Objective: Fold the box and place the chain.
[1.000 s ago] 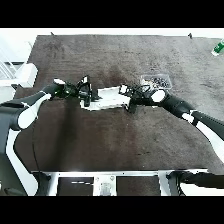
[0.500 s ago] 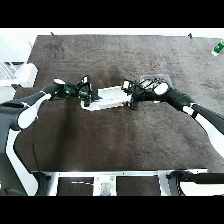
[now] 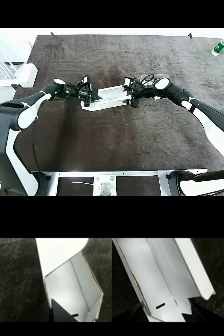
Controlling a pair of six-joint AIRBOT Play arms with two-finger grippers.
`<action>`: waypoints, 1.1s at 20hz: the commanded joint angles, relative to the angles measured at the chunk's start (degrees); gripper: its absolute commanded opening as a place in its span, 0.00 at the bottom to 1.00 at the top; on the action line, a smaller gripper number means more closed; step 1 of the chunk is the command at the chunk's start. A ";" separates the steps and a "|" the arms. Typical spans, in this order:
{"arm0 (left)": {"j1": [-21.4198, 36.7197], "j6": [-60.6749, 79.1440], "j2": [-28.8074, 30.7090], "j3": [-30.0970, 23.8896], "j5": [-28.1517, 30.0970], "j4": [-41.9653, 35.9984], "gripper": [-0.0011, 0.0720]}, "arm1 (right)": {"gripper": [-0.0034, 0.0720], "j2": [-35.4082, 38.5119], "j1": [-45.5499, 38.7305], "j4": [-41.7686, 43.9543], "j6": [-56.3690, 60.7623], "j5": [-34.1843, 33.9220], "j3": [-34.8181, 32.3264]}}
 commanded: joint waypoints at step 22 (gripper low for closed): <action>-0.02 -0.04 0.04 0.00 0.00 0.04 0.04 | 0.97 -11.21 -2.95 3.30 -3.23 20.59 11.80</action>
